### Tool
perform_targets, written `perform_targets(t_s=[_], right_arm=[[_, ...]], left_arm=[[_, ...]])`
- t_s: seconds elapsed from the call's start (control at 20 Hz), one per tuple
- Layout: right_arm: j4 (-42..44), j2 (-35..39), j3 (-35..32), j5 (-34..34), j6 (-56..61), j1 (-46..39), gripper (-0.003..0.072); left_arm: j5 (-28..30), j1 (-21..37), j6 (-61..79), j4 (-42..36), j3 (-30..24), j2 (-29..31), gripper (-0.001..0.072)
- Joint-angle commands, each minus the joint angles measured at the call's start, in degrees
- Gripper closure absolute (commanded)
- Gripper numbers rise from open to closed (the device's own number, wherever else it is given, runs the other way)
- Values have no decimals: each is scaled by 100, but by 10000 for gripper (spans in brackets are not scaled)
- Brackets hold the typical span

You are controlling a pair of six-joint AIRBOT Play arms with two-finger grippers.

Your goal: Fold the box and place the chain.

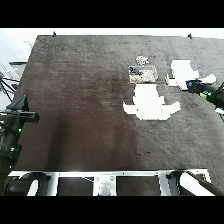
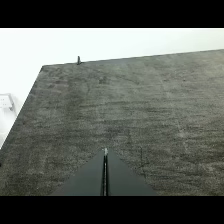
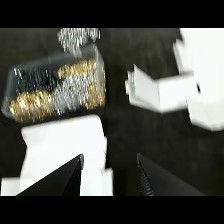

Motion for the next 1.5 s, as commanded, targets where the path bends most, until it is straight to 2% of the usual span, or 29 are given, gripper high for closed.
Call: perform_targets(t_s=[0.0,0.15,0.25,0.3,0.4,0.8,1.2,1.45], right_arm=[[-2439,-839,1231,2015,1934,-595,289],[-3324,-1388,2159,3145,2406,-612,246],[-3333,-1867,2608,3856,2424,-601,223],[-3333,-2083,2754,4122,2422,-577,184],[-3338,-2437,2920,4527,2413,-472,184],[-3353,-3091,2949,4273,2216,46,179],[-2837,-3547,2949,4041,1917,157,179],[-2809,-3895,2946,4050,1812,170,180]], left_arm=[[0,-2,2,0,7,4,689],[0,-2,2,0,7,4,689],[0,-2,2,0,7,4,689],[0,-2,2,0,7,4,689],[-2,-2,2,0,7,4,689],[0,-2,2,0,7,4,689],[0,-2,2,0,7,4,689],[0,-2,2,0,7,4,689]])
